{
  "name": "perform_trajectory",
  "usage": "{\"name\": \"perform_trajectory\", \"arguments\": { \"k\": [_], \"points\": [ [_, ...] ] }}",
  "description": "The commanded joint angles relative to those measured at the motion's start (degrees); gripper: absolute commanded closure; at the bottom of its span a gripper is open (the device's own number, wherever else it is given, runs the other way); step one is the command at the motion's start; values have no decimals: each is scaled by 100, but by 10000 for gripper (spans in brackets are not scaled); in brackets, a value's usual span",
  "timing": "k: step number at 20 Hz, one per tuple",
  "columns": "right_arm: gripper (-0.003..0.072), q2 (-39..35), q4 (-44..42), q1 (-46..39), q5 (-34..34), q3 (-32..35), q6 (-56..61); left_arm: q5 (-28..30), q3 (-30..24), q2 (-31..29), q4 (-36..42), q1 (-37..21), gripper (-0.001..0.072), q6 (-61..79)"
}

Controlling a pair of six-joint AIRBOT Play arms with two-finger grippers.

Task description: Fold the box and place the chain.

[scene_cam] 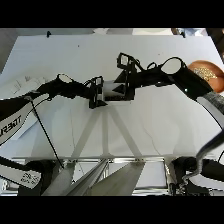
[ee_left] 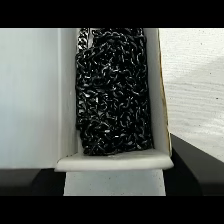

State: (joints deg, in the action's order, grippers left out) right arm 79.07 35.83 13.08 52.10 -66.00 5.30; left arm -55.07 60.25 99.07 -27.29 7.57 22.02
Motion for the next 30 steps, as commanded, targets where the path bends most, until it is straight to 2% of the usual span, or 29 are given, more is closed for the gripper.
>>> {"name": "perform_trajectory", "arguments": {
  "k": [1, 5, 7, 9, 12, 17, 18, 19, 20, 23, 28, 30],
  "points": [
    [387, 9, -258, 46, -219, -393, 619, 2, 2, 2, -2, 2, 317, 2],
    [379, 457, 199, -164, -411, -1086, 2092, 0, 2, 2, 0, 2, 317, 0],
    [381, 942, 317, -426, -96, -1410, 3027, 0, 2, 2, -2, 2, 317, 0],
    [388, 1403, 544, -638, 511, -1628, 3434, 2, 2, 2, 0, 2, 317, 0],
    [419, 1801, 1104, -772, 1513, -1690, 3368, 0, 2, 2, -2, 2, 317, 0],
    [398, 1843, 1139, -702, 2518, -1690, 1552, 0, 2, 2, 0, 2, 317, 2],
    [392, 1816, 1152, -656, 2538, -1690, 1322, 0, 2, 2, 0, 2, 317, 0],
    [310, 1801, 1176, -610, 2496, -1690, 1150, 2, 2, 2, 0, 2, 317, 0],
    [269, 1799, 1180, -562, 2455, -1690, 949, 0, 2, 2, -2, 2, 317, 0],
    [268, 1799, 1266, -404, 2205, -1690, 811, 2, 2, 2, 0, 2, 317, 2],
    [268, 1797, 1438, -76, 2179, -1690, 780, 2, 2, 2, -2, 2, 317, 0],
    [268, 1797, 1731, 20, 2020, -1690, 782, 0, 2, 2, -2, 2, 317, 0]
  ]
}}
